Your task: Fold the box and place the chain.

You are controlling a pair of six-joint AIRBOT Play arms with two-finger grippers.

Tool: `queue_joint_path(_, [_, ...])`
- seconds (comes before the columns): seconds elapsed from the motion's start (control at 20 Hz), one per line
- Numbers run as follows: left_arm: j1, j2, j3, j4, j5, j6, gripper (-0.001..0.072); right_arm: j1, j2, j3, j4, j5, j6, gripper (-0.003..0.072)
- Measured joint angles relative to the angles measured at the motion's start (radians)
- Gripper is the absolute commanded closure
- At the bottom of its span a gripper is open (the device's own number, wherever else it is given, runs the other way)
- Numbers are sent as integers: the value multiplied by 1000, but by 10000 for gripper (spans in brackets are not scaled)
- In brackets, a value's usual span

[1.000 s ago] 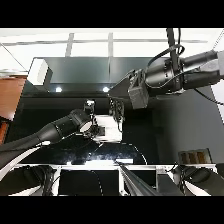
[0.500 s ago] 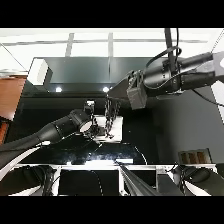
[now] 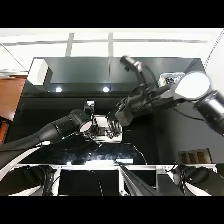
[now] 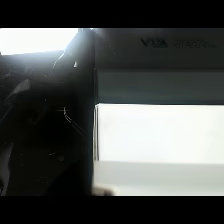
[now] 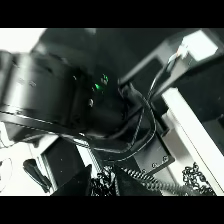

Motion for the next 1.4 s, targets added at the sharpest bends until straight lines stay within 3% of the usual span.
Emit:
queue_joint_path(0.1, [0,0,0,0,0,0,680,9,-11,-15,-7,-13,5,610])
queue_joint_path(0.15, [0,0,0,0,0,0,680,6,-14,-20,-15,-7,8,310])
queue_joint_path(0.2, [0,0,0,0,0,0,680,-5,-16,-22,-18,12,12,119])
queue_joint_path(0.55, [0,0,8,-1,-3,-2,682,-198,-4,-31,-47,188,23,120])
queue_joint_path(0.85, [0,0,39,0,26,-56,677,-354,23,-31,-91,256,30,120])
queue_joint_path(0.9, [0,-1,40,1,28,-66,581,-364,24,-31,-95,254,30,120])
queue_joint_path(0.95, [0,-1,42,2,34,-74,344,-370,25,-31,-101,254,31,120])
queue_joint_path(1.0, [0,0,44,2,40,-80,175,-374,26,-31,-103,253,31,120])
queue_joint_path(1.05, [0,0,48,2,37,-85,132,-378,27,-31,-110,254,32,120])
queue_joint_path(1.4, [2,56,135,50,-130,164,135,-386,27,-31,-137,252,37,120])
